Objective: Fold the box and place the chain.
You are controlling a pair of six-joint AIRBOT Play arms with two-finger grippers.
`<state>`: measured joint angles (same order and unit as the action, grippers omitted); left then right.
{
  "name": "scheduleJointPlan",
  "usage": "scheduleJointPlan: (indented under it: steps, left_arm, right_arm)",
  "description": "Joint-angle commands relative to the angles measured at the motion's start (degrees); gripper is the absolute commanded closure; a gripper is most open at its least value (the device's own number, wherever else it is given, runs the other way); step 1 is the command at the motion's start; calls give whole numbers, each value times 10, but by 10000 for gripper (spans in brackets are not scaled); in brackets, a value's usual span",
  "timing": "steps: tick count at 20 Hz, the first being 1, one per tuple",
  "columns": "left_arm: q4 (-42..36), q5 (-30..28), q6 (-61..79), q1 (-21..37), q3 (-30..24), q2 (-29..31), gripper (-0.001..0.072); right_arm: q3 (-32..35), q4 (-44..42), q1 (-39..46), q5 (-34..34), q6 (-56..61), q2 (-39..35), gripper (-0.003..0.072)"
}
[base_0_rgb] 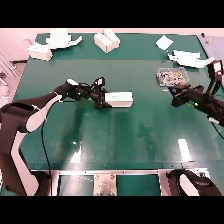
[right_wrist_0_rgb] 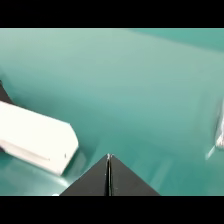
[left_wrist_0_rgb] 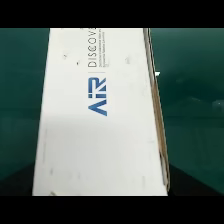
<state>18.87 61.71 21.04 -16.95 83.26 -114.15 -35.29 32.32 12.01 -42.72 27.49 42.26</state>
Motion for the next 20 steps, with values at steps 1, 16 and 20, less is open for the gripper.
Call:
scheduleJointPlan:
  steps: [1, 16, 20]
  left_arm:
    - [-9, -12, 0, 0, 1, 0, 173]
    - [-43, -96, -136, 106, 32, 23, 693]
    - [-42, -133, -181, 135, 31, 64, 694]
  right_arm:
    - [55, 1, 18, 7, 6, -23, 677]
    - [76, 1, 18, 5, 6, -23, 676]
    - [76, 1, 18, 5, 6, -23, 677]
